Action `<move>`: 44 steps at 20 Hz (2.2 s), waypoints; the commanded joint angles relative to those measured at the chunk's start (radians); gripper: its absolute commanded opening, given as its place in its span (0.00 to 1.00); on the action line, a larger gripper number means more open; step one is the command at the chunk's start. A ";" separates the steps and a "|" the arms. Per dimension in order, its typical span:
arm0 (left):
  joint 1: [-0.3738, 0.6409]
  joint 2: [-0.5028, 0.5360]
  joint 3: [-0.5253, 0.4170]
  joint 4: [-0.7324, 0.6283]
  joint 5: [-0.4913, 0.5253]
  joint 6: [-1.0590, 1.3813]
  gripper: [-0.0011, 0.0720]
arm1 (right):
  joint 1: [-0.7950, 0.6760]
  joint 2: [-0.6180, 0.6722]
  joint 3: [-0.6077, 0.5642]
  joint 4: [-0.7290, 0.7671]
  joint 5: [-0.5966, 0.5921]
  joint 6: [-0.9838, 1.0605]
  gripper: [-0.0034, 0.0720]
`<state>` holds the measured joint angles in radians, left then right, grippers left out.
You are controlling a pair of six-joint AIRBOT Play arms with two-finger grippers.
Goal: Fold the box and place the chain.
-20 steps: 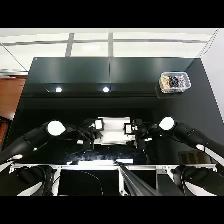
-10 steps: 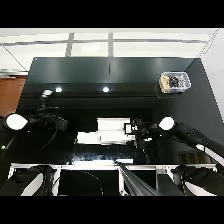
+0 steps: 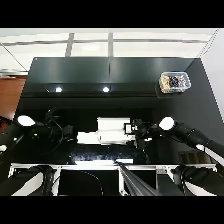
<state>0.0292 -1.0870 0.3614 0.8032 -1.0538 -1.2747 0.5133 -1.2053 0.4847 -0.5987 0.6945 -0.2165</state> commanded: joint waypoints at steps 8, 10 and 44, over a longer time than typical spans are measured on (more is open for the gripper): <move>-0.143 -0.151 0.007 -0.449 0.011 0.366 0.05 | 0.000 0.000 0.000 0.000 0.001 0.000 0.68; -0.149 -0.148 0.010 -0.441 0.005 0.366 0.05 | 0.000 0.000 0.000 0.000 0.001 0.000 0.68; -0.227 -0.144 0.033 -0.194 0.121 0.257 0.05 | 0.000 0.000 0.000 0.000 0.001 0.003 0.68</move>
<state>-0.1932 -1.2320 0.3946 0.6159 -0.9291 -1.0435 0.5133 -1.2064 0.4847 -0.5991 0.6956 -0.2134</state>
